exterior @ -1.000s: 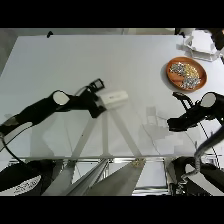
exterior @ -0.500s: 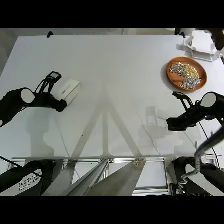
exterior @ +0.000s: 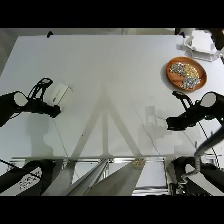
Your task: Fold the box and place the chain.
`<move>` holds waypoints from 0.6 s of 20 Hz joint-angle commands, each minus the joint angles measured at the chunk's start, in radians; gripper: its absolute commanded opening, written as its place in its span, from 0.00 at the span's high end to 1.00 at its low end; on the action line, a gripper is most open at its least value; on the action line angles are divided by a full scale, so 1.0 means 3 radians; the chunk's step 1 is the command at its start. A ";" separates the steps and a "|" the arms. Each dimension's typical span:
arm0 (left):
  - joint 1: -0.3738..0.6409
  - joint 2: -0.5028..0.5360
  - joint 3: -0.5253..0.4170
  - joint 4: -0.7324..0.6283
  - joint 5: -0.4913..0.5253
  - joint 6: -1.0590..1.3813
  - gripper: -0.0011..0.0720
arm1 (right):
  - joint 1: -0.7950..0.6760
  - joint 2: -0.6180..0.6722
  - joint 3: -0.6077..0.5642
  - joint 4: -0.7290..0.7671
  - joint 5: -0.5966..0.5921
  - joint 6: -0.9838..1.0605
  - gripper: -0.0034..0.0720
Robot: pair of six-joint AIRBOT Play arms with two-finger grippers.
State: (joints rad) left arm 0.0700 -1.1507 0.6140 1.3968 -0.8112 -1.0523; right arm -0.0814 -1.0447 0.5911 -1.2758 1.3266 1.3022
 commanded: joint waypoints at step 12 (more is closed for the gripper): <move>0.0010 0.1064 -0.0004 -0.0216 -0.0064 -0.0010 0.03 | -0.0003 -0.0001 0.0000 0.0003 0.0000 0.0000 0.92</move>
